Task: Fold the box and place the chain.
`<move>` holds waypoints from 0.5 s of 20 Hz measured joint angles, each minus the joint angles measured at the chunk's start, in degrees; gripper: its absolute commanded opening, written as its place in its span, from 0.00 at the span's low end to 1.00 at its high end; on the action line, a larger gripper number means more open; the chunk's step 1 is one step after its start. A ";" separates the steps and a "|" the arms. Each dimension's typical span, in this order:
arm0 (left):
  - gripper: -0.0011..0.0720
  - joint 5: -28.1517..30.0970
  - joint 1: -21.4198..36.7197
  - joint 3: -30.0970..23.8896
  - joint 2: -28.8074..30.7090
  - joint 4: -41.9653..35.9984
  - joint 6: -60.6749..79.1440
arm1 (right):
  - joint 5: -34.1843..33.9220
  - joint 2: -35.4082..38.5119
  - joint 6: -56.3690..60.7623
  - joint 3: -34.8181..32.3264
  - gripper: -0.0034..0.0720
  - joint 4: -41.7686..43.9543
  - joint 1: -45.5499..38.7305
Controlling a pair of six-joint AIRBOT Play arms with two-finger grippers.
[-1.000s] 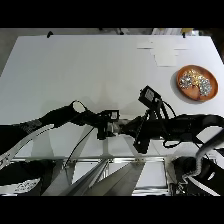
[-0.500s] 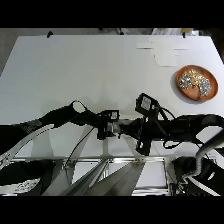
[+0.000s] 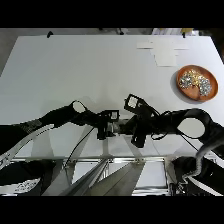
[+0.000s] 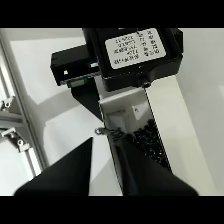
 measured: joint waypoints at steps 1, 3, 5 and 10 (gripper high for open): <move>0.25 0.00 0.00 0.00 0.00 0.00 0.02 | -0.37 -0.42 -0.02 0.13 0.35 0.37 0.00; 0.25 0.00 0.00 0.00 0.00 0.00 0.00 | -0.66 -0.98 -0.13 1.05 0.35 0.83 -0.02; 0.25 0.00 0.00 0.00 0.00 0.00 0.00 | -0.76 -1.27 -0.15 2.93 0.30 1.18 -0.68; 0.25 0.00 0.00 0.00 0.00 0.00 0.00 | -1.68 -1.79 -0.17 7.19 0.09 0.57 -6.84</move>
